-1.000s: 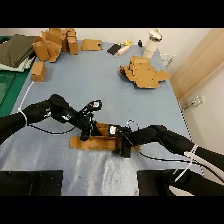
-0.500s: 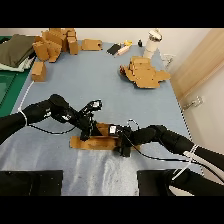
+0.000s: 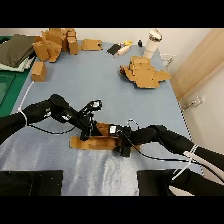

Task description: Fold the box.

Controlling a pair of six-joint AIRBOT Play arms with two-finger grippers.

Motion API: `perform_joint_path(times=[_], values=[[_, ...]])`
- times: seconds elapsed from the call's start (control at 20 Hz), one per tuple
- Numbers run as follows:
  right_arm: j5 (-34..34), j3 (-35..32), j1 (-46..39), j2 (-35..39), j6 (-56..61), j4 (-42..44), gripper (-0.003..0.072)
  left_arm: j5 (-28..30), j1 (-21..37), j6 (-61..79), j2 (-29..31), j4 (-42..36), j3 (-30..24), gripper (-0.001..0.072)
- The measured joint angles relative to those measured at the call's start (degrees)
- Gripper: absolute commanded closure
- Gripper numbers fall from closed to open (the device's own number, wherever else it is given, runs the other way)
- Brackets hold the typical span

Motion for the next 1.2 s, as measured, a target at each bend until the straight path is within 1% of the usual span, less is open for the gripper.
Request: perform_joint_path(times=[0.55,0.6,0.65,0.7,0.9,1.05,1.1,1.15,1.2], values=[[-0.26,0.26,0.0,0.02,0.07,-0.11,0.0248,0.0,-0.07,-1.79,0.0,-1.09,0.0,0.0695],[-0.26,0.37,0.0,0.0,0.07,-0.15,0.0248,0.0,-0.07,-3.1,0.0,-1.18,0.0,0.061],[-0.28,0.39,0.0,0.0,0.09,-0.13,0.0248,0.09,-0.07,-4.59,0.07,-1.31,0.0,0.0342],[-0.28,0.44,0.02,0.02,0.13,-0.09,0.0248,0.11,-0.07,-5.97,0.13,-1.4,0.07,0.0222],[-0.24,0.52,0.04,0.02,0.11,-0.11,0.0249,0.76,0.61,-12.63,1.64,0.72,0.2,0.0221],[-0.04,0.52,0.04,0.02,0.07,-0.11,0.0248,0.26,2.62,-19.17,4.76,5.49,0.44,0.0221],[-0.04,0.52,0.04,0.0,0.07,-0.11,0.0248,-0.48,3.3,-21.79,6.08,7.85,0.46,0.0222],[-0.04,0.52,0.04,0.02,0.04,-0.11,0.0248,-1.73,3.89,-25.14,7.54,11.06,0.48,0.0319],[-0.04,0.52,0.04,0.02,0.04,-0.11,0.0248,-3.39,4.48,-29.38,8.94,14.43,0.48,0.0712]])
